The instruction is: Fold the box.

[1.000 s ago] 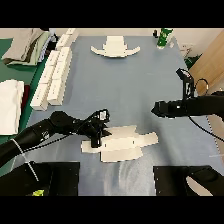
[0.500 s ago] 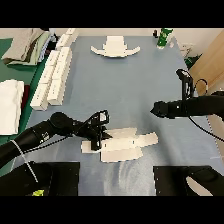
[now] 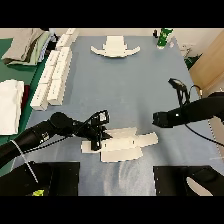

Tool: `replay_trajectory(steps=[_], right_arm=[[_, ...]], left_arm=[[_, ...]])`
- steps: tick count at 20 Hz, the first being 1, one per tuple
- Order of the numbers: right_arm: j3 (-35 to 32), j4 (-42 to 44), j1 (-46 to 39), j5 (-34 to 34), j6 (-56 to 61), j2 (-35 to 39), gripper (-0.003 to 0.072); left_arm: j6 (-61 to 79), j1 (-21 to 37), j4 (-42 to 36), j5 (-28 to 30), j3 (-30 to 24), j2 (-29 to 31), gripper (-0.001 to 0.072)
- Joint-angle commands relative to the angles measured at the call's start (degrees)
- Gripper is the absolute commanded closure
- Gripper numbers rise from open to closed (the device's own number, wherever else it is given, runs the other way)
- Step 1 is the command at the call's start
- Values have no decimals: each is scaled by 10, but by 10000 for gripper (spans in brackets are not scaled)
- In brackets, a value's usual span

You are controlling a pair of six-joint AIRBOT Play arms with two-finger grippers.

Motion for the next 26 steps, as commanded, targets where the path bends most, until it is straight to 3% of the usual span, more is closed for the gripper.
replay_trajectory(steps=[1, 4, 7, 8, 9, 10, 11, 15, 19, 22, 26], right_arm=[[-23, 25, 88, -69, -16, 24, 682], [-73, 22, 248, -41, 2, 75, 683], [-106, -87, 405, 18, -11, 104, 669], [-111, -131, 442, 30, -45, 102, 464], [-116, -181, 471, 47, -81, 94, 155], [-121, -220, 488, 64, -115, 83, 55], [-124, -247, 496, 82, -150, 69, 27], [-125, -272, 499, 176, -224, -9, 28], [-125, -235, 499, 193, -259, -89, 28], [-125, -222, 507, 225, -269, -103, 28], [-125, -275, 505, 265, -269, -105, 28]], left_arm=[[0, 0, 1, 0, 0, 0, 695], [0, 0, 0, 0, 0, 0, 695], [0, 0, 1, 0, 0, 0, 695], [0, 0, 0, 0, 0, 0, 695], [0, 0, 0, 1, 0, 0, 695], [0, 0, 1, 1, 0, 0, 695], [0, 0, 1, 1, 0, 0, 695], [0, 0, 0, 1, 0, 0, 695], [0, 0, 1, 0, 0, 0, 695], [0, 0, 0, 1, 0, 0, 695], [0, 0, 0, 1, 0, 0, 695]])
